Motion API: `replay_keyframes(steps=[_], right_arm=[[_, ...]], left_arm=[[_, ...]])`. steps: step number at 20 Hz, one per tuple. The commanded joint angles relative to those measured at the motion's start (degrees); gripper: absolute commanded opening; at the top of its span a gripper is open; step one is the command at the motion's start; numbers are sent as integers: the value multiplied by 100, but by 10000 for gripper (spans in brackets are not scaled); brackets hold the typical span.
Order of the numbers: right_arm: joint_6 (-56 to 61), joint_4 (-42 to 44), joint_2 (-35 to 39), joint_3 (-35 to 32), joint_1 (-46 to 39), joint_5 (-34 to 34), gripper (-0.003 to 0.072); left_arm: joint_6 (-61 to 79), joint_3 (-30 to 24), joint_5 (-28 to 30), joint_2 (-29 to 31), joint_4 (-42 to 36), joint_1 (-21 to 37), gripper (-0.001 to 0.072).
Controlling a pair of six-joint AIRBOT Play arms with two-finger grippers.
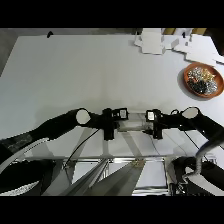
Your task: Fold the box and place the chain.
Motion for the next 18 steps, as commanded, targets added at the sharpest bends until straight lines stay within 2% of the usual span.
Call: replay_keyframes(steps=[1, 6, 9, 12, 18], right_arm=[[2, 2, 4, 0, -2, 4, 397], [2, 2, 4, 0, -2, 2, 397], [2, 2, 4, 0, -2, 4, 397], [2, 2, 4, 0, -2, 4, 397], [2, 2, 4, 0, -2, 4, 397]], left_arm=[[-1685, 0, -588, 529, 909, 177, 1], [-4472, 0, -1513, 1633, 2413, 601, 0], [-7069, -109, -1985, 1764, 3512, 817, 1], [-8485, -391, -1786, 1585, 3405, 890, 5], [-8568, -509, -839, 789, 2028, 872, 5]])
